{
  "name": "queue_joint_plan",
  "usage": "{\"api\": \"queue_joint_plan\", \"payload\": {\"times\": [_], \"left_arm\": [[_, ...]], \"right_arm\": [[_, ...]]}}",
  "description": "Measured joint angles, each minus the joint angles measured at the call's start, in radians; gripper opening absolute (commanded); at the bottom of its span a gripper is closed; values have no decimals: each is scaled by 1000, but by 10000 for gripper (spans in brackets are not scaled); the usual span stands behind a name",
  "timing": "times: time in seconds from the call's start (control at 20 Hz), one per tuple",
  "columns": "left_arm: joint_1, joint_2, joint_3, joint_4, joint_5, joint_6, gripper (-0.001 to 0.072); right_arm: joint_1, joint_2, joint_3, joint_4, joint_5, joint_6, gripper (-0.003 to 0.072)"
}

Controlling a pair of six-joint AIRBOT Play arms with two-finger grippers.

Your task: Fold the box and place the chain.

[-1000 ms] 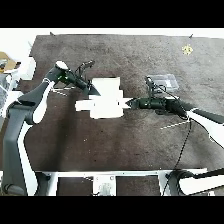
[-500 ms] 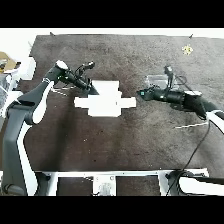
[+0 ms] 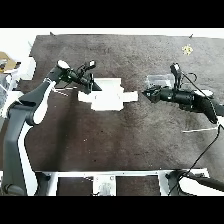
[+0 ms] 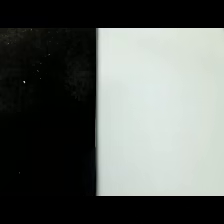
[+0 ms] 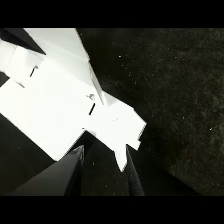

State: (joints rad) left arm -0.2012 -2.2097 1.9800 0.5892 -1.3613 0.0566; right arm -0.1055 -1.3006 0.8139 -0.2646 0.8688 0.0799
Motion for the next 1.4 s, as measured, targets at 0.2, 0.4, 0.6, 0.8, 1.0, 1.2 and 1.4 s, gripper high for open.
{"api": "queue_joint_plan", "payload": {"times": [0.2,0.4,0.6,0.8,1.0,1.2,1.4], "left_arm": [[-7,-7,-6,6,20,34,6],[-9,-14,-33,7,38,43,7],[-9,-14,-44,8,41,48,8],[-9,-14,-47,10,41,48,8],[-9,-14,-48,10,42,48,8],[-9,-14,-48,10,42,48,8],[-9,-14,-48,9,43,48,8]], "right_arm": [[30,2,-16,-6,-42,-41,305],[81,3,-21,-8,-101,-91,502],[115,-2,-22,-10,-128,-172,508],[149,-40,-22,-13,-132,-256,637],[208,-85,-10,-14,-133,-390,637],[293,-149,55,-114,-104,-486,636],[353,-226,135,-262,-85,-472,635]]}}
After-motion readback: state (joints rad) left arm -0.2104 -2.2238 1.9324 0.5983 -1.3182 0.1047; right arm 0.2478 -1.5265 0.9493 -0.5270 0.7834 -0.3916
